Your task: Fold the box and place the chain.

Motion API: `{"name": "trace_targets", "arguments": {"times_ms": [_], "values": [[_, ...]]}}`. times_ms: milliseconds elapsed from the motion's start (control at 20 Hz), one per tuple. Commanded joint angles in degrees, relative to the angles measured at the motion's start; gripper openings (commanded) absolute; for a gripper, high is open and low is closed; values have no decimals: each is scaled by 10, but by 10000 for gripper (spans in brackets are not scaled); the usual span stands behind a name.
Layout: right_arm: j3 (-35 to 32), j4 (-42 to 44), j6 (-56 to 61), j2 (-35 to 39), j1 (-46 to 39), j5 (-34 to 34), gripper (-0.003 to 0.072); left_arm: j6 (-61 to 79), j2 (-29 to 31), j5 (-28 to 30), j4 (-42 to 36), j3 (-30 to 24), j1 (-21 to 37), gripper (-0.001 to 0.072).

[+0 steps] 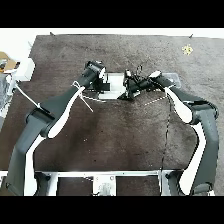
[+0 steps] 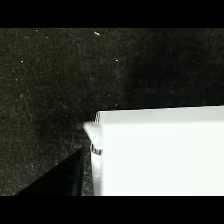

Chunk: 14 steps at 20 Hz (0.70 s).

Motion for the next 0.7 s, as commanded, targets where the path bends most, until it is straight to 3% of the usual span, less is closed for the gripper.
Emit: {"name": "trace_targets", "arguments": {"times_ms": [0, 100, 150, 500, 600, 650], "values": [[0, 0, 0, 0, 0, 0, 593, -14, -2, 2, 6, 0, 0, 163], [0, 0, 0, 0, 0, 0, 593, -16, -4, 0, 3, -2, 0, 138], [0, 0, 0, 0, 0, 0, 593, -16, -5, 1, 2, -2, 0, 8], [0, 0, 0, 0, 0, 0, 593, -20, -5, 5, -10, -3, 1, 14], [0, 0, 0, 0, 0, 0, 593, -12, -4, 11, -21, -3, 1, 457], [0, 0, 0, 0, 0, 0, 593, -1, -3, 14, -22, -3, 1, 470]]}}
